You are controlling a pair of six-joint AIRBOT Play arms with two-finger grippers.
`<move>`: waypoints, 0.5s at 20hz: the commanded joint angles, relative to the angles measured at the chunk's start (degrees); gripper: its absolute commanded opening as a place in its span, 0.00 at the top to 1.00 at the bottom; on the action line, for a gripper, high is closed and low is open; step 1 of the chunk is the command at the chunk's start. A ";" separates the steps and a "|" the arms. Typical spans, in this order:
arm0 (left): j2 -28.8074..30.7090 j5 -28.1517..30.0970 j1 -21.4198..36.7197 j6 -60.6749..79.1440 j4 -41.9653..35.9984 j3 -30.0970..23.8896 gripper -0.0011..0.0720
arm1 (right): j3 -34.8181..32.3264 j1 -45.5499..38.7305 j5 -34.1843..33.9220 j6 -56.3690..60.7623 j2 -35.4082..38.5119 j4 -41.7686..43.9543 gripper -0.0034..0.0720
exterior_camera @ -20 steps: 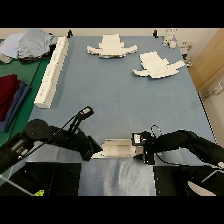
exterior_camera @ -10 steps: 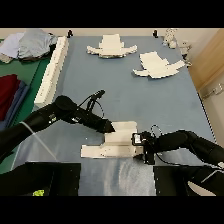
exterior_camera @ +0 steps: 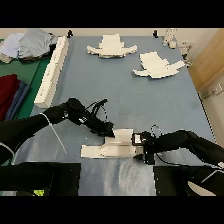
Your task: Fold the box.
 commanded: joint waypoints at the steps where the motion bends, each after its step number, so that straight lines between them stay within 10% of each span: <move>1: -1.22 -0.52 -0.81 -0.17 0.04 0.04 0.97 | 0.02 0.00 0.00 0.02 0.04 0.02 0.25; 10: 10.19 1.01 3.34 4.15 1.60 2.14 0.97 | 0.02 0.00 0.00 0.02 0.04 0.02 0.25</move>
